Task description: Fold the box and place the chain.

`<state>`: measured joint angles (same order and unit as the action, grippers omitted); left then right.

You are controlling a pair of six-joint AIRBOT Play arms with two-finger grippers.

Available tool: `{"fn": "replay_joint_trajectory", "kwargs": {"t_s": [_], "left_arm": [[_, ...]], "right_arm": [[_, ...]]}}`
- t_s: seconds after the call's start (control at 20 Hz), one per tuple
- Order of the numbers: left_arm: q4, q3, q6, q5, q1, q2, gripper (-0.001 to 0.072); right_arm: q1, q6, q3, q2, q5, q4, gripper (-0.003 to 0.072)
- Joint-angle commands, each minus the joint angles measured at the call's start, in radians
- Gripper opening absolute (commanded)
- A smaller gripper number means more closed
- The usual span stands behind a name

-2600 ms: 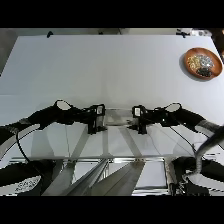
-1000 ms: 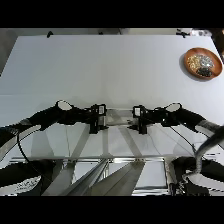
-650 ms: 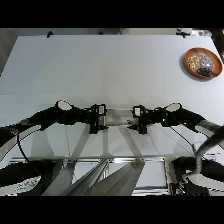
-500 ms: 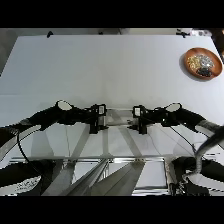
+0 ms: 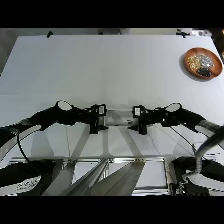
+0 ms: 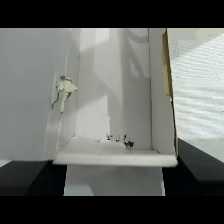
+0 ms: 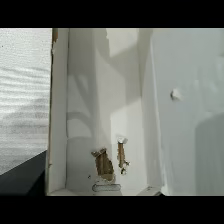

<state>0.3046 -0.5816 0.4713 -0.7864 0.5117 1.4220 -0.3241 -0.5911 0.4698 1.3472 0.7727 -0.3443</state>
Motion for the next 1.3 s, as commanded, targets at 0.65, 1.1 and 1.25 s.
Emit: {"fn": "replay_joint_trajectory", "kwargs": {"t_s": [0.65, 1.1, 1.25], "left_arm": [[-0.001, 0.0, 0.0, 0.005, 0.0, 0.0, 0.0394], [-0.001, 0.0, 0.0, 0.004, 0.0, 0.0, 0.0394], [-0.001, 0.0, 0.0, 0.004, 0.0, 0.0, 0.0394]], "right_arm": [[0.0, 0.205, 0.0, -0.113, 0.003, -0.136, 0.0709], [0.0, 0.532, 0.0, -0.143, 0.053, -0.451, 0.0707], [0.0, 0.623, 0.0, -0.183, 0.053, -0.534, 0.0707]]}}
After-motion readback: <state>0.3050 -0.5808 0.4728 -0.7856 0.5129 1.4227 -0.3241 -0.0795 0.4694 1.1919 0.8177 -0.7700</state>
